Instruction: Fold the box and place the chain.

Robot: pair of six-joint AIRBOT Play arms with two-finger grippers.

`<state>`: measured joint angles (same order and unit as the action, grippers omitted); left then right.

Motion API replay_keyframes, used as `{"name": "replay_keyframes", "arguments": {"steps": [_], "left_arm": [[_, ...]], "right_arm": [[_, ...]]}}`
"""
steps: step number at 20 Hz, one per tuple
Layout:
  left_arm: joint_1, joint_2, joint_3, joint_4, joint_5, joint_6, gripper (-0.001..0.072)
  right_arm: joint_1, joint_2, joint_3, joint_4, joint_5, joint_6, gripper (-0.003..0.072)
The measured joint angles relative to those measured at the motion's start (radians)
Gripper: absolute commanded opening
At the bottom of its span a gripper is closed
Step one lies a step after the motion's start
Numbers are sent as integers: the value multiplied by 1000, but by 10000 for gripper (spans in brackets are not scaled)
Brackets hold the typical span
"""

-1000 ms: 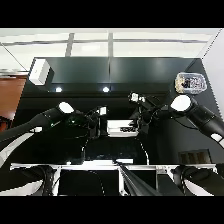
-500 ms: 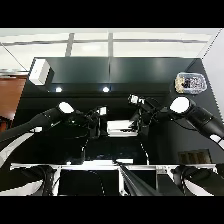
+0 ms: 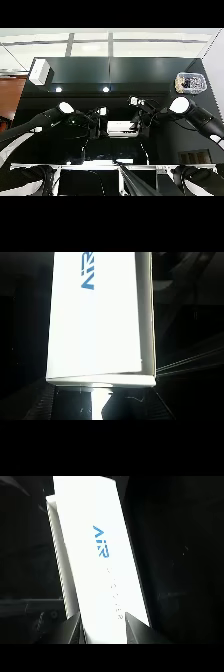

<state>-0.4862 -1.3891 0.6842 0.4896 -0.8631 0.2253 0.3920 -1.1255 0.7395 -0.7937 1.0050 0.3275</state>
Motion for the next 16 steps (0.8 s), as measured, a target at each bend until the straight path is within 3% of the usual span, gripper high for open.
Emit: {"name": "replay_keyframes", "arguments": {"steps": [10, 11, 12, 16], "left_arm": [[0, 0, 0, 0, 3, 0, 372], [0, 0, 0, 0, 3, 0, 371], [0, 0, 0, 0, 3, 0, 372], [0, 0, 0, 0, 3, -1, 372]], "right_arm": [[0, 0, 0, -23, 28, 29, 324], [0, 0, 0, -24, 32, 32, 331], [0, 0, 0, -25, 34, 37, 399], [0, 0, 0, -30, 40, 54, 393]]}}
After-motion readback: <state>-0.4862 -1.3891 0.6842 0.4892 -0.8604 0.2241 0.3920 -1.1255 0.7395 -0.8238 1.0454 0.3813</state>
